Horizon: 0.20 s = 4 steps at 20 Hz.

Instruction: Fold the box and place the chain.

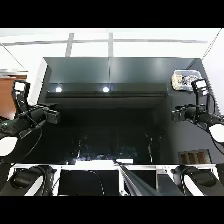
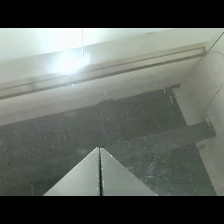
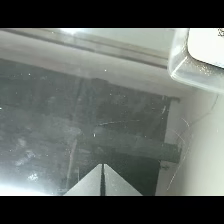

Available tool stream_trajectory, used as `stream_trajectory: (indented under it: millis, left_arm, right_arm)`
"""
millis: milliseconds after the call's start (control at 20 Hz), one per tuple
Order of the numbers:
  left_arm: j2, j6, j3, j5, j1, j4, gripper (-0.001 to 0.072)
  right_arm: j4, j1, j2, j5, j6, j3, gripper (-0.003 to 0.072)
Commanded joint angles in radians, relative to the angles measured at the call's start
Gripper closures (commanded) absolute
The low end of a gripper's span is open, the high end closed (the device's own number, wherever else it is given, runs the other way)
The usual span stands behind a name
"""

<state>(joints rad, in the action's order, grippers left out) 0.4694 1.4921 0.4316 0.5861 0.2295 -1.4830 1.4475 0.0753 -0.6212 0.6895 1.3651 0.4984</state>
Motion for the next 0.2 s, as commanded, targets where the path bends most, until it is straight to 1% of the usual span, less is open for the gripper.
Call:
stream_trajectory:
  millis: [0,150]
  left_arm:
    - [-0.003,0.000,-0.006,-0.003,0.001,0.000,0.0682]
    - [-0.003,0.000,-0.006,-0.003,0.001,0.000,0.0682]
  right_arm:
    - [0.002,0.000,0.001,0.000,0.000,-0.001,0.0670]
    - [0.002,0.000,0.001,0.000,0.000,-0.001,0.0670]
